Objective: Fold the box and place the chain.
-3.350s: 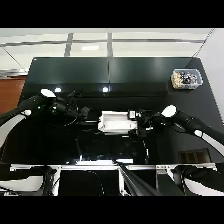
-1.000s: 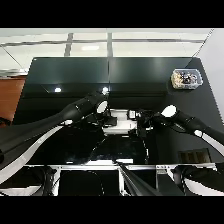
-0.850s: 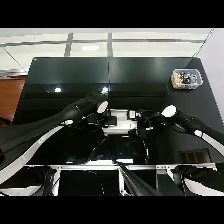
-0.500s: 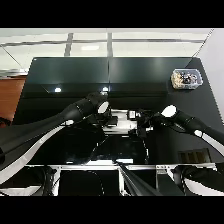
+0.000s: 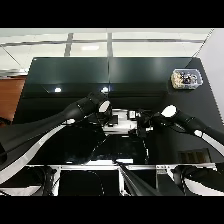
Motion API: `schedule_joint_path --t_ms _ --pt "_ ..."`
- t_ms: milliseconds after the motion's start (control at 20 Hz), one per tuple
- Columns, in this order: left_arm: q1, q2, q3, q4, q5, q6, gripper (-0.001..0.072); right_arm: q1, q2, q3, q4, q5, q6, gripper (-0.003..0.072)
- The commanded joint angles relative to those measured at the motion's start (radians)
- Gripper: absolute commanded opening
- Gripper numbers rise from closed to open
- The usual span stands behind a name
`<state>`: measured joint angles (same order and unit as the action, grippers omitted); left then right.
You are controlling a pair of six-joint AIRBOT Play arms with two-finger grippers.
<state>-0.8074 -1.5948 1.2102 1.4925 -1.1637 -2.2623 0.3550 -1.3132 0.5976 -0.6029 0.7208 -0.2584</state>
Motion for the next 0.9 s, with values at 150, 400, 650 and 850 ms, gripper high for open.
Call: schedule_joint_path --t_ms 150,400,650,850 --pt "0.000 -0.015 0.002 0.034 -0.034 0.015 0.0120 0.001 0.000 0.001 0.000 0.000 0.000 0.0236" --pt "-0.001 -0.015 0.002 0.021 -0.015 0.033 0.0029 0.001 0.000 0.001 0.001 0.000 0.000 0.0292" --pt "0.000 -0.015 0.002 0.014 -0.019 0.033 0.0029 0.000 0.039 0.002 -0.063 0.011 0.074 0.0675" --pt "0.000 -0.014 0.002 0.013 -0.013 0.032 0.0030 0.000 0.132 0.002 -0.174 0.056 0.132 0.0674"
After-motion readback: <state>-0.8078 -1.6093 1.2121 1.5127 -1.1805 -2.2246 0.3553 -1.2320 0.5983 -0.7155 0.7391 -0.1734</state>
